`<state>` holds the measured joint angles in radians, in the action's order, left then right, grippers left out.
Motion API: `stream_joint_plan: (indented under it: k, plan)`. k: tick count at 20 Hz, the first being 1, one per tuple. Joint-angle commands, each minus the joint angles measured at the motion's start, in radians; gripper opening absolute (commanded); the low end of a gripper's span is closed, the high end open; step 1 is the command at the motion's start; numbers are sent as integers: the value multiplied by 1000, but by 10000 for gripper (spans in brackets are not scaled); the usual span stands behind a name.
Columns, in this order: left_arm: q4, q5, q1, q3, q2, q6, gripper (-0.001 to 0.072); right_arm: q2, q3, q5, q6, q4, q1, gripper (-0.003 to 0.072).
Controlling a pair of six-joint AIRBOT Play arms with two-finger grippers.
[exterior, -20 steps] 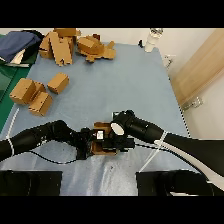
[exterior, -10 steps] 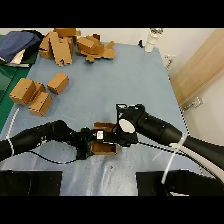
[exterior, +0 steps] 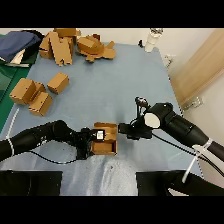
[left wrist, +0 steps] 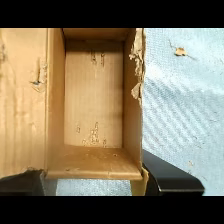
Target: Fold the box.
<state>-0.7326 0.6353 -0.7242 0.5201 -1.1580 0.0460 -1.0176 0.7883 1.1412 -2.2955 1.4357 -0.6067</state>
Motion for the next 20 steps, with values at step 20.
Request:
stream_joint_plan:
  k: [20]
  plan:
    - [0, -1, 3, 0, 0, -1, 344, -95, -405, -105, 1841, -1253, 284, 4]
